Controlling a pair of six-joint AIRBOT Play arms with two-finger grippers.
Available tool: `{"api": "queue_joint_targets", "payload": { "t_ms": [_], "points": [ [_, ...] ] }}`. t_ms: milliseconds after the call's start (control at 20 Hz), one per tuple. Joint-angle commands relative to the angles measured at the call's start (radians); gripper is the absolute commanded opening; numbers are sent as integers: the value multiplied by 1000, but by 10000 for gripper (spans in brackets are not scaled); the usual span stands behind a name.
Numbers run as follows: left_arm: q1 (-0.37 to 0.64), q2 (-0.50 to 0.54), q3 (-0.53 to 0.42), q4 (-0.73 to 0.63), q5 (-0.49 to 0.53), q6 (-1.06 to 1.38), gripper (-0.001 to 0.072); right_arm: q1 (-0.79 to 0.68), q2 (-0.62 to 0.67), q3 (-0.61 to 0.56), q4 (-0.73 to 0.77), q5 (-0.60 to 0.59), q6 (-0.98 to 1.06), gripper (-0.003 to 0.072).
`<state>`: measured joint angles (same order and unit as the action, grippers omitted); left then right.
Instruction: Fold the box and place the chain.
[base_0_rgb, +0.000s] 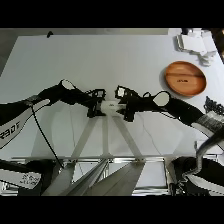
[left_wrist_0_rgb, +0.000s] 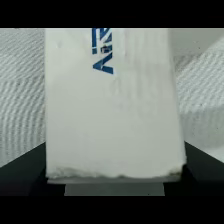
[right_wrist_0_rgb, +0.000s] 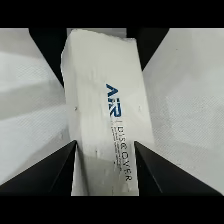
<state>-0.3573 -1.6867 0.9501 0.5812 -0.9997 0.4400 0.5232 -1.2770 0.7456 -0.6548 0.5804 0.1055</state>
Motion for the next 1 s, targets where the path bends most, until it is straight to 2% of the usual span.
{"api": "queue_joint_targets", "payload": {
  "t_ms": [0, 300, 350, 450, 650, 750, 850, 950],
  "points": [
    [0, 1, 1, 3, 0, 5, 76, 0, 27, 0, 0, -44, 2, 363],
    [0, 1, 1, 3, 0, 5, 76, 0, 40, 0, -2, -42, 2, 351],
    [0, 1, 1, 3, 0, 5, 76, 0, 40, 0, -4, -42, 2, 307],
    [0, 1, 1, 3, 0, 5, 76, 0, 36, 0, -4, -36, 2, 287],
    [0, 1, 1, 3, 0, 5, 76, 10, 10, 0, -6, 56, 2, 277],
    [0, 1, 1, 3, 0, 4, 76, 26, -8, 0, -6, 55, 2, 269],
    [0, 1, 1, 3, 0, 5, 76, 35, -12, 0, -6, 52, 2, 297],
    [0, 1, 1, 3, 0, 5, 76, 34, -10, 0, -4, 50, 2, 399]
  ]
}}
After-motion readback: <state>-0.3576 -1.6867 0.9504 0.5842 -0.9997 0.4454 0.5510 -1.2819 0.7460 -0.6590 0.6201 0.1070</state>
